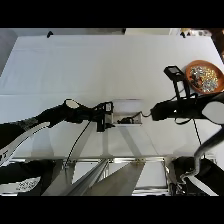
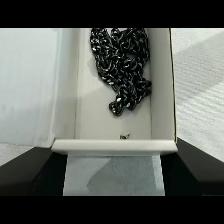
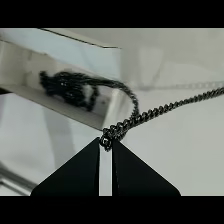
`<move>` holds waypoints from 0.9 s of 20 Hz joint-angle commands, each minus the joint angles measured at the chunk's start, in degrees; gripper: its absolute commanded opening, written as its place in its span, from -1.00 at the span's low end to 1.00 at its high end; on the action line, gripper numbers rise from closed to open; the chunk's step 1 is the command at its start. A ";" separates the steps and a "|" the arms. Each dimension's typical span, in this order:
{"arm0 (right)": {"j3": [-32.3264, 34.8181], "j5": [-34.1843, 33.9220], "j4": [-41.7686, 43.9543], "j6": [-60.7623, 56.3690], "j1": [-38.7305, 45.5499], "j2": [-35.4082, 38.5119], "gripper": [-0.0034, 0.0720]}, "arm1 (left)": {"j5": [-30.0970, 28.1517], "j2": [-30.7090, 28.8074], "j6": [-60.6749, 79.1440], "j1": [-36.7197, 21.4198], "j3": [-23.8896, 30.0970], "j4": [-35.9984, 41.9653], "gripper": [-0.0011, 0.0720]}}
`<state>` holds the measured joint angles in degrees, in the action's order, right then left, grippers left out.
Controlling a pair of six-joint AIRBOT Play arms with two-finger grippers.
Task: Fold the box and place the chain.
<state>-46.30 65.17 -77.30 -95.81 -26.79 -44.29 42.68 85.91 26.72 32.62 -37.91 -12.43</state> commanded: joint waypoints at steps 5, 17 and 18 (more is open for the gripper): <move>-0.07 -12.26 10.51 -0.55 -11.13 1.90 -0.86 | -0.02 -0.02 0.02 -0.02 -0.02 -0.02 -0.40; 0.31 -19.63 7.93 -7.48 -15.34 -7.50 -0.86 | -0.02 -0.02 0.02 -0.02 -0.02 -0.02 -0.40; 0.31 -19.80 7.54 -7.50 -15.37 -9.77 -0.86 | -0.02 -0.02 0.02 -0.02 -0.02 -0.02 -0.40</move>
<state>-46.09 46.11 -68.90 -102.28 -41.89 -49.43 42.68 85.91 26.72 32.62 -37.91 -12.43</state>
